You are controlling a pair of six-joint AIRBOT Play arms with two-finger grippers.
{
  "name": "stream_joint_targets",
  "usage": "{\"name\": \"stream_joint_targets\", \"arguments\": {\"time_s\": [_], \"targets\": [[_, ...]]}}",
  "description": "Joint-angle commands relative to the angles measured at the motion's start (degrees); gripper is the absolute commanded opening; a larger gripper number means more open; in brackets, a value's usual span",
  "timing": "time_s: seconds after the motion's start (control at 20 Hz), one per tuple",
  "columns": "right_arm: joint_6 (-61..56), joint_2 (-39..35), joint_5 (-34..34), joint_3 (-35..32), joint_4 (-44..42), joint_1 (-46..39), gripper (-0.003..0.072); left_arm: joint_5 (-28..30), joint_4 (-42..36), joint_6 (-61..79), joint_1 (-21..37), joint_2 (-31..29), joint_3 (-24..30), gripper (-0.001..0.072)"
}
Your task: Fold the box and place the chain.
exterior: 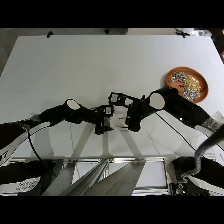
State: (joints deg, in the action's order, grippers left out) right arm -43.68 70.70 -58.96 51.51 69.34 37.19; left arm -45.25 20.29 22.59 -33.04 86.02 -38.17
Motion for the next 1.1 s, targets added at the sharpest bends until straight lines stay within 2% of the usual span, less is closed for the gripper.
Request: {"name": "stream_joint_targets", "arguments": {"time_s": [0.0, 0.25, 0.3, 0.4, 0.45, 0.65, 0.9, 0.95, 1.0, 1.05], "targets": [[-0.13, 0.02, -0.55, -0.46, -0.35, 0.72, 0.031, 0.04, -0.13, -0.11, -0.02, -0.02, 0.0, 0.0372], [-0.92, -0.02, -0.61, -1.33, -0.33, 0.74, 0.0315, 0.02, -0.13, -0.11, -0.02, -0.02, 0.0, 0.0372], [-0.92, -0.09, -0.52, -1.33, -0.09, 0.98, 0.0336, 0.04, -0.13, -0.09, -0.02, -0.02, 0.0, 0.0372], [-0.92, -0.22, 0.07, -1.31, 0.07, 0.96, 0.0446, 0.04, -0.13, -0.11, -0.02, -0.02, 0.0, 0.0372], [-0.92, -0.37, 0.37, -1.31, 0.17, 0.94, 0.0455, 0.02, -0.13, -0.09, -0.02, -0.02, 0.0, 0.0372], [-0.92, -2.86, 3.5, -1.29, 0.76, 0.94, 0.0456, 0.02, -0.13, -0.09, -0.02, -0.02, 0.0, 0.0372], [-4.42, -10.23, 5.44, -1.36, 0.42, 0.35, 0.0448, 0.02, -0.13, -0.09, -0.02, -0.02, 0.0, 0.0372], [-5.97, -11.1, 5.99, -1.77, -0.42, -1.03, 0.0351, 0.02, -0.13, -0.09, -0.02, -0.02, 0.0, 0.0372], [-7.65, -11.65, 7.82, -3.08, -2.82, -3.13, 0.0101, 0.04, -0.13, -0.11, -0.02, -0.02, 0.0, 0.0372], [-8.52, -12.22, 11.72, -5.68, -8.22, -5.68, 0.0008, 0.04, -0.13, -0.09, -0.02, -0.02, 0.0, 0.0372]]}}
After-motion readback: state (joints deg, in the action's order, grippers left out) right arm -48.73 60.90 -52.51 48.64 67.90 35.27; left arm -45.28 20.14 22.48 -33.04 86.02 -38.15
